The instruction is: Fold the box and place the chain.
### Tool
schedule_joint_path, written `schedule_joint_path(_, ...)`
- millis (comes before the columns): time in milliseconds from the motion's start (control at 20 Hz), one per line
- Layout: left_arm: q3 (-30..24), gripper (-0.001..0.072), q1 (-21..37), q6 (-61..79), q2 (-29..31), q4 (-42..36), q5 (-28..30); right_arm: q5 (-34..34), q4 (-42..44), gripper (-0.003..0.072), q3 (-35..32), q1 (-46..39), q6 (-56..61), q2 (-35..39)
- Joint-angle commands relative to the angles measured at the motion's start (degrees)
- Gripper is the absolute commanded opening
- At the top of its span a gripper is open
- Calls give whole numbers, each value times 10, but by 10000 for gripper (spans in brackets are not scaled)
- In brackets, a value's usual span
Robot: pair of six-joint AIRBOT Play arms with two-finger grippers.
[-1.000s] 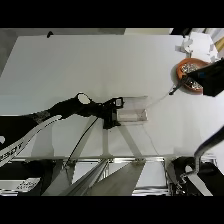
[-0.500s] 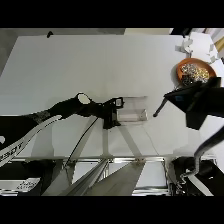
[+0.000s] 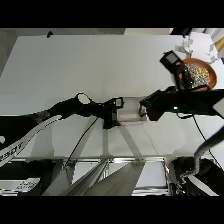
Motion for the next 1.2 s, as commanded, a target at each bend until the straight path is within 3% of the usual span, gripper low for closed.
schedule_joint_path(0,0,207,0,0,0,0,0,-27,-2,14,-29,26,-5,-57)
schedule_joint_path(400,0,207,0,0,0,0,0,-95,-22,18,-62,70,-2,-176)
schedule_joint_path(450,0,207,0,0,0,0,0,-103,-22,55,-63,70,-2,-184)
schedule_joint_path(550,0,207,0,0,0,0,0,-111,-22,120,-63,71,-2,-194)
schedule_joint_path(750,0,207,0,0,0,0,0,-92,-23,121,-61,67,-2,-174)
schedule_joint_path(1000,0,207,0,0,0,0,0,-3,-48,119,-61,-61,-19,-66)
schedule_joint_path(1150,0,207,0,0,0,0,0,10,-64,126,-61,-181,-19,-56)
